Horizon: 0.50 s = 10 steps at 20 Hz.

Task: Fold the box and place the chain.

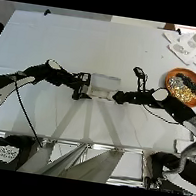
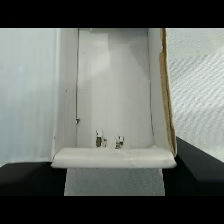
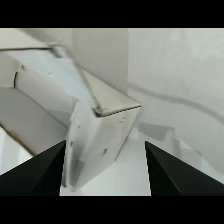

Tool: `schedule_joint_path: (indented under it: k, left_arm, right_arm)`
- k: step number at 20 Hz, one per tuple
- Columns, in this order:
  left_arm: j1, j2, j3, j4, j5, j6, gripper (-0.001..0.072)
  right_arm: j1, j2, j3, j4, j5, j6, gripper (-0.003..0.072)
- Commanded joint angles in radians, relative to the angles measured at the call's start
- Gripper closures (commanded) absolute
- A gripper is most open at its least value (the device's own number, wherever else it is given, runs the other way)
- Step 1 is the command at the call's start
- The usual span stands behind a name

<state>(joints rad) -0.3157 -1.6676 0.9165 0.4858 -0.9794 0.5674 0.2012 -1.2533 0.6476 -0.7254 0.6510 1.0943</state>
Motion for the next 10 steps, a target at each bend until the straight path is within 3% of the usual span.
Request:
schedule_joint_path:
  k: [1,3,7,10]
  left_arm:
    - [0.000,0.000,0.000,0.000,0.000,0.000,0.0453]
    - [0.000,0.000,0.000,0.000,0.000,0.000,0.0453]
    - [0.000,0.000,0.000,0.000,-0.001,0.000,0.0453]
    - [0.000,0.000,0.000,0.000,0.000,0.000,0.0453]
  right_arm:
    - [0.056,0.003,0.050,-0.122,0.021,0.096,0.0168]
    - [0.087,0.002,0.074,-0.190,0.013,0.185,0.0168]
    - [0.130,0.001,0.116,-0.561,0.045,0.642,0.0168]
    - [0.179,-0.021,0.170,-0.711,0.077,0.783,0.0169]
